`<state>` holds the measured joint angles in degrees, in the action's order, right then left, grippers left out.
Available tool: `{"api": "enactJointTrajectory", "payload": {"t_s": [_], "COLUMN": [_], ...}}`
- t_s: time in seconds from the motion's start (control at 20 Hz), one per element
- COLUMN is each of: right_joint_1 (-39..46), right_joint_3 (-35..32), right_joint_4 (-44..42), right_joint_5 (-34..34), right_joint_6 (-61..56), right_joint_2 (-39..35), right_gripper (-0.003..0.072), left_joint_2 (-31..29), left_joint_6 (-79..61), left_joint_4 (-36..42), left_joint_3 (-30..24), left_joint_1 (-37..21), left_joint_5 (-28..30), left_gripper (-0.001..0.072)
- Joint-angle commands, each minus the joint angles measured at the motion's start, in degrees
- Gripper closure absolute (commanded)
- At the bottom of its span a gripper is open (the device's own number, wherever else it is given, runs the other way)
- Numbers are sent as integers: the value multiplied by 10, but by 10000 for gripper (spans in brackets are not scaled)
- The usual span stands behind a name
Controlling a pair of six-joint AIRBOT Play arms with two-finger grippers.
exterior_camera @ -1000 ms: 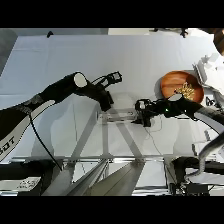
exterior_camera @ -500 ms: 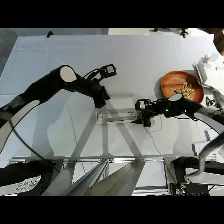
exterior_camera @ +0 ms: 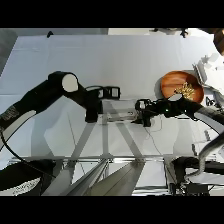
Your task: Fold the box and place the chain.
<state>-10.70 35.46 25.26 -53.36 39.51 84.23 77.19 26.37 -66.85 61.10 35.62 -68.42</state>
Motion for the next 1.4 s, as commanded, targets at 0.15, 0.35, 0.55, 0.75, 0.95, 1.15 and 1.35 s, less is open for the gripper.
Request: {"api": "enactJointTrajectory", "payload": {"t_s": [0.15,0.35,0.55,0.75,0.95,1.15,1.35], "right_joint_1": [0,0,0,0,0,0,0], "right_joint_3": [0,0,0,0,0,0,0], "right_joint_4": [0,0,0,0,0,0,0], "right_joint_5": [0,0,0,0,0,0,0], "right_joint_6": [0,0,0,0,0,0,0], "right_joint_2": [0,0,0,0,0,0,0], "right_gripper": [162,162,162,162,162,162,162], "left_joint_2": [-1,-1,-1,-3,-23,-38,-31], "left_joint_6": [89,98,99,99,94,-2,-76], "left_joint_4": [-184,-241,-243,-235,-127,37,95], "left_joint_3": [-47,-84,-100,-102,-102,-102,-103], "left_joint_1": [38,37,36,32,-23,-100,-105], "left_joint_5": [35,35,37,55,88,95,110], "left_gripper": [704,704,704,702,701,699,342]}}
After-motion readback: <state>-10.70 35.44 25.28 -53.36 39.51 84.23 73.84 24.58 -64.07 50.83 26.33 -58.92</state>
